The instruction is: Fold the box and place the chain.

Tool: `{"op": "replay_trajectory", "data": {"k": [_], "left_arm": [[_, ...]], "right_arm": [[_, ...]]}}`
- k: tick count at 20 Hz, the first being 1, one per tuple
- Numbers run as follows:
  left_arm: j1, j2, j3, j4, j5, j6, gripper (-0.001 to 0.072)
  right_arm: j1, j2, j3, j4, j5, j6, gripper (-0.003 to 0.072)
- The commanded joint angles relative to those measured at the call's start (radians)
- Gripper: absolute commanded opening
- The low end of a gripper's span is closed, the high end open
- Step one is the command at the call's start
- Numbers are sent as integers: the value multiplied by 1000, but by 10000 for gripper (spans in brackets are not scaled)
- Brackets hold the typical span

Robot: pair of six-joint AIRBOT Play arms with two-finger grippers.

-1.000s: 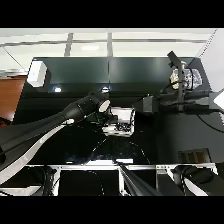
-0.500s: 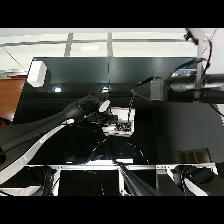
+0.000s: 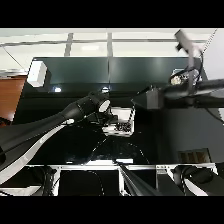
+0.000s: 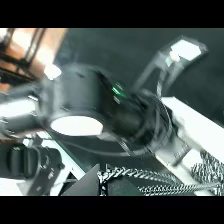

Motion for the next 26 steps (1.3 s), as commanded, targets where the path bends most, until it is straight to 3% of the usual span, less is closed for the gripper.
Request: {"op": "replay_trajectory", "data": {"k": [1, 4, 8, 10, 13, 19, 26], "left_arm": [[1, 0, 0, 0, 0, 0, 27], [1, 0, 0, 0, 0, 0, 28], [1, 0, 0, 0, 0, 0, 28], [1, 0, 0, 0, 0, 0, 27], [1, 0, 0, 0, 1, 0, 28], [1, 0, 0, -7, 1, 0, 28], [0, 2, 17, -18, 5, -116, 27]], "right_arm": [[36, -5, -114, -25, -86, 8, 19], [79, -36, -207, -35, -183, 30, 19], [106, -92, -227, -141, -198, 84, 34], [110, -99, -227, -156, -198, 97, 209], [87, -98, -225, -170, -178, 96, 209], [-78, -55, -201, -354, -4, 94, 205], [-57, -55, -202, -367, -15, 23, 205]]}}
